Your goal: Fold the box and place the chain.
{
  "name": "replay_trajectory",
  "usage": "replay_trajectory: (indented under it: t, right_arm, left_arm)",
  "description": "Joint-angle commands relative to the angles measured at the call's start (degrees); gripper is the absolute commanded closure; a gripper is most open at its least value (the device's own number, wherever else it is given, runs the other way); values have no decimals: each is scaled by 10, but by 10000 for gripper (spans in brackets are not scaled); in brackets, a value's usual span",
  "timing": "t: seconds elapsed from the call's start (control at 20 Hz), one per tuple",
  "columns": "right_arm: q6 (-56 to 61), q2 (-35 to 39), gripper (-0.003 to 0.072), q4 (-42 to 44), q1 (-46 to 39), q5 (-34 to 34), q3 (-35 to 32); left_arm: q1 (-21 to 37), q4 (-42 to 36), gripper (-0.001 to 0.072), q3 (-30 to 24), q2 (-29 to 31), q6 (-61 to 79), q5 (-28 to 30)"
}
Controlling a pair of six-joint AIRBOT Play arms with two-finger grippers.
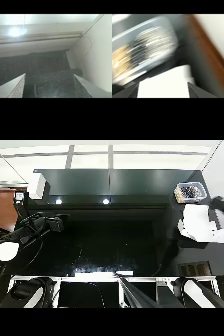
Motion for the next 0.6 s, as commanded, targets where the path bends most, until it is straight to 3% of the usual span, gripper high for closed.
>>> replay_trajectory:
  t: [0.0,0.15,0.3,0.35,0.5,0.55]
  right_arm:
    - [82,-41,-21,-12,-174,43,56]
    - [81,-133,-20,-33,-257,233,165]
    - [41,-261,-20,-131,-250,501,321]
    - [40,-289,-20,-165,-239,543,352]
    - [-50,-301,-20,-205,-181,509,361]
    - [-87,-304,-20,-253,-154,507,361]
  left_arm:
    - [0,0,-3,0,0,0,0]
    - [0,0,-3,0,0,0,0]
    - [0,0,-3,0,0,0,1]
    - [0,0,-3,0,0,0,0]
    - [0,0,-3,0,0,0,0]
    - [0,0,-3,0,0,0,0]
